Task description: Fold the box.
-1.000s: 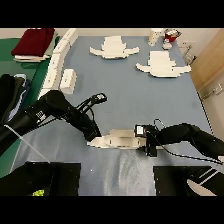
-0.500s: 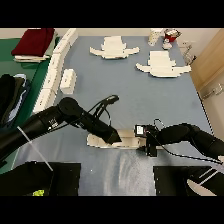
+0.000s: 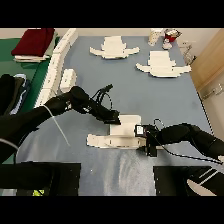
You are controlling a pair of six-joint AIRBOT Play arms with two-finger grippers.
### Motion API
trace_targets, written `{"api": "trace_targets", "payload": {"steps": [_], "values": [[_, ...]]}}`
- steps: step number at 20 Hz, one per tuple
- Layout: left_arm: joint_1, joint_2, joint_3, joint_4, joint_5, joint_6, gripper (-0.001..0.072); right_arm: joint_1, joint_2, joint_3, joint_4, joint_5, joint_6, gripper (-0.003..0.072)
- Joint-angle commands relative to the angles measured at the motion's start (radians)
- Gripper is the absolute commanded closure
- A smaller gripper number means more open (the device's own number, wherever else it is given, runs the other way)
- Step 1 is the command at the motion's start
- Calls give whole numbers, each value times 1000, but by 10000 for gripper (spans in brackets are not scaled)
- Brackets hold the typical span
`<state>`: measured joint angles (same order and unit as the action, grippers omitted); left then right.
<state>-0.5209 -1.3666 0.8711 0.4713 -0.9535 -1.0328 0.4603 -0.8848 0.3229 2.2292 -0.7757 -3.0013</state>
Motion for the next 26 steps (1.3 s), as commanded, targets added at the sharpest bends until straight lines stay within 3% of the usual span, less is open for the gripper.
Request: {"api": "trace_targets", "payload": {"steps": [1, 7, 11, 15, 19, 23, 26], "values": [[4, -112, 10, -2, -35, -15, 695, 0, 1, 1, 0, 0, 0, 228], [-8, -153, 17, -4, -60, 8, 695, 0, 1, 1, 0, 0, 0, 228], [-5, -103, 40, 0, -74, 79, 696, 0, 1, 1, -1, 1, 0, 228], [19, 79, 41, 51, -105, 107, 697, 0, 1, 1, -1, 0, 0, 228], [-27, 317, 27, 291, -120, 104, 697, 0, 1, 1, -5, 0, 0, 228], [-164, 512, -62, 462, -90, 114, 697, 0, 1, 1, -8, 0, 0, 228], [-286, 594, -141, 582, -44, 124, 697, 0, 1, 1, -8, 0, 0, 228]]}}
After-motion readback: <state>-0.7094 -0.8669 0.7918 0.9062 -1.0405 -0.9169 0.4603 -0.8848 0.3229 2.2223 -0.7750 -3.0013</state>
